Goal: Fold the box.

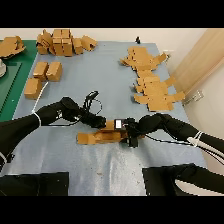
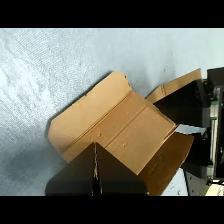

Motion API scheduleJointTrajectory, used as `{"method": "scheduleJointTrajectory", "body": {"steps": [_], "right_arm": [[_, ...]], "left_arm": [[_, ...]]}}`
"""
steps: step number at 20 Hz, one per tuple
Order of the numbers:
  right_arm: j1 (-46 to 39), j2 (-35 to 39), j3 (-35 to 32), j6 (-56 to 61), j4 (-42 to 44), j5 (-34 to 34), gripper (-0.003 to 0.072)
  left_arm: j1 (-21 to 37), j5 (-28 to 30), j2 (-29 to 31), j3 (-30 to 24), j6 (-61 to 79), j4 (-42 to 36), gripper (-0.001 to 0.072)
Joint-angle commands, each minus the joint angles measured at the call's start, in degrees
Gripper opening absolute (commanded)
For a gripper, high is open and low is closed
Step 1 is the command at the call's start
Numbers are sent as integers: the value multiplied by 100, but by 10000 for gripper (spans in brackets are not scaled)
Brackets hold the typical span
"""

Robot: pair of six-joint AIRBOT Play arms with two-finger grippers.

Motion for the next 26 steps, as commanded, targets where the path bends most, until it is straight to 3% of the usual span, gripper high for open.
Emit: {"method": "scheduleJointTrajectory", "body": {"steps": [1, 5, 8, 16, 20, 23, 26], "right_arm": [[7, 2, 7, 0, 2, 20, 503], [7, 2, 7, 0, 0, 17, 503], [7, 2, 7, 0, 0, 17, 503], [7, 2, 7, 0, 0, 17, 503], [7, 2, 7, 0, 0, 17, 503], [7, 2, 7, 0, 0, 20, 503], [7, 2, 7, 0, 0, 17, 503]], "left_arm": [[-72, -94, -94, 20, 13, -184, 10], [-136, -177, -129, 136, 439, -540, 10], [26, -549, -55, 455, 577, -533, 10], [1123, -778, 356, 695, 1611, -444, 9], [1351, -1606, 533, 671, 2315, -42, 7], [1180, -1598, 1121, 269, 2518, 841, 5], [772, -1086, 2245, -748, 2765, 1482, 6]]}}
